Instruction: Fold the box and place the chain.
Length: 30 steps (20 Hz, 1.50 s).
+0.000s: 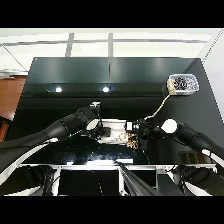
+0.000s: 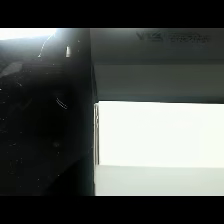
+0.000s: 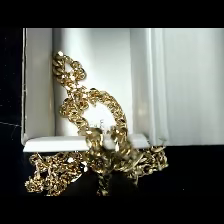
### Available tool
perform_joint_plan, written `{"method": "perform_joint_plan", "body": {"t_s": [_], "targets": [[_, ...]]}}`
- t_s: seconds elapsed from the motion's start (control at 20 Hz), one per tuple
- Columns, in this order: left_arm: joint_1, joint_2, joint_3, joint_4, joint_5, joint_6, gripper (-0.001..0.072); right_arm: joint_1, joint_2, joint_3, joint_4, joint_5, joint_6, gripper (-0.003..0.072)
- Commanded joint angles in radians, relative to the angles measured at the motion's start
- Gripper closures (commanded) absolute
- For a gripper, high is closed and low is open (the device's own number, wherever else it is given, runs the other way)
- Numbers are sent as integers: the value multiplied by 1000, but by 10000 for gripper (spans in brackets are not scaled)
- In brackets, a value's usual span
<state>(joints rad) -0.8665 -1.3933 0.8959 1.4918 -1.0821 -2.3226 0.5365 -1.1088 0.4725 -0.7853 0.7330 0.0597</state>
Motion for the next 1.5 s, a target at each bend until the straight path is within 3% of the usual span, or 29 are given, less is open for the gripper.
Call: {"method": "perform_joint_plan", "body": {"t_s": [0.0,0.3,0.6,0.75,0.9,1.1,1.3,1.45], "targets": [[0,0,0,0,0,0,677,1,1,0,-4,21,30,655],[0,0,0,0,0,0,677,-2,56,1,-89,31,200,657],[0,0,0,0,0,0,677,-41,274,14,-140,117,446,658],[0,0,0,0,0,0,677,-52,363,94,-138,195,560,658],[0,0,0,0,0,0,677,-52,389,231,-49,291,597,658],[0,0,0,0,0,0,677,-52,388,363,169,269,596,658],[0,0,0,-1,0,0,677,-49,386,383,313,256,595,659],[0,0,0,-1,0,0,677,-22,344,383,269,280,610,658]]}}
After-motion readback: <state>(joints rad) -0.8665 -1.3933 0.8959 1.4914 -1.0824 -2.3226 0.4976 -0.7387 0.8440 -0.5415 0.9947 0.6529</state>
